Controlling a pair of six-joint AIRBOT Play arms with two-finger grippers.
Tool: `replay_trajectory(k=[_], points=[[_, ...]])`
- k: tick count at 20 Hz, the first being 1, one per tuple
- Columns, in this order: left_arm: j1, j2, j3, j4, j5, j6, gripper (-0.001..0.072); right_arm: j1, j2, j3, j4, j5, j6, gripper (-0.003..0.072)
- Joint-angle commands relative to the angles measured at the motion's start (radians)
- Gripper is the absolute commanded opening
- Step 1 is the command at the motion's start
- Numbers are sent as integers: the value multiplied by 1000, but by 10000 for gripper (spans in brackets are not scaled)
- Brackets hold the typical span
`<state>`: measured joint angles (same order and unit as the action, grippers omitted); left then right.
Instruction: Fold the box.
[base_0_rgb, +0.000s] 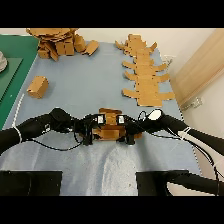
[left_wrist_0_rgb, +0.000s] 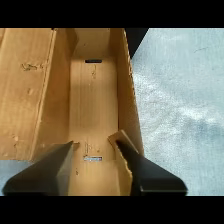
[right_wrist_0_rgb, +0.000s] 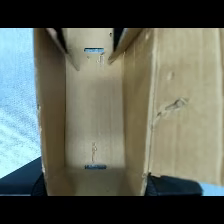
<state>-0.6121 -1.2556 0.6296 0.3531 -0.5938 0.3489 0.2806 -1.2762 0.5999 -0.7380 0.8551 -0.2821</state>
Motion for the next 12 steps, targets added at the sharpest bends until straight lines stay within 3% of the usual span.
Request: replay_trajectory(k=[1, 8, 9, 11, 12], points=[[1, 0, 1, -12, 0, -3, 653, 0, 0, -1, 1, 0, 0, 594], [1, 0, 1, -13, 3, -3, 650, 0, 0, -1, 1, 0, 0, 594], [1, 1, 1, -12, 4, -8, 561, 0, 0, -1, 1, 0, 0, 595], [3, 1, 1, -6, 4, -9, 113, 0, 0, -1, 1, 0, 0, 594], [3, 1, 1, 7, 13, -11, 13, 0, 0, -1, 1, 0, 0, 594]])
